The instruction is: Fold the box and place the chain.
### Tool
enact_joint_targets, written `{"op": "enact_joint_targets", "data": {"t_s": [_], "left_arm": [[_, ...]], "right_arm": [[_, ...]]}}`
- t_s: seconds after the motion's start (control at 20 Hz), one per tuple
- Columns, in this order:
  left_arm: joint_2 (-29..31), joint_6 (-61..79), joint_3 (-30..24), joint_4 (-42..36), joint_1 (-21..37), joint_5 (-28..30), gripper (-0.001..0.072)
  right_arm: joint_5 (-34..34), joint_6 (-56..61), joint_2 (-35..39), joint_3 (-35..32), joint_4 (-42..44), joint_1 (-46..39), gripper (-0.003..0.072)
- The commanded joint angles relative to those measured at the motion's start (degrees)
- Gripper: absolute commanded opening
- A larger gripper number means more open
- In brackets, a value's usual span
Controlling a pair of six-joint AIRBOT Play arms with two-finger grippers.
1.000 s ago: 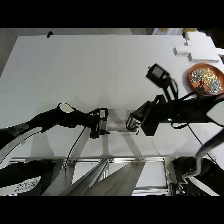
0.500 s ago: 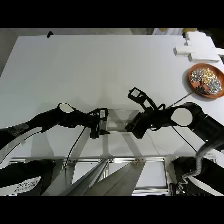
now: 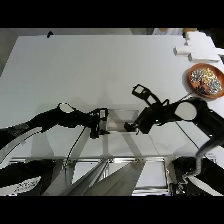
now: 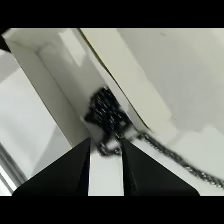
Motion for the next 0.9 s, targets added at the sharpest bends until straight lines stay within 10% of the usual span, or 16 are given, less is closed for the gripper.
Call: {"op": "enact_joint_targets", "data": {"t_s": [0.0, 0.4, 0.85], "left_arm": [[0.0, 0.0, 0.0, 0.0, 0.0, -0.1, 0.0253], [0.0, 0.0, 0.0, 0.0, 0.0, -0.1, 0.0253], [0.0, 0.0, 0.0, 0.0, 0.0, -0.1, 0.0253]], "right_arm": [[10.2, -9.5, 4.4, 0.5, 1.4, -9.6, 0.0176], [-4.8, -42.8, 3.8, -16.3, 7.1, -7.5, 0.0181], [-16.6, -44.9, -6.5, -18.3, 11.3, 0.1, 0.0296]]}}
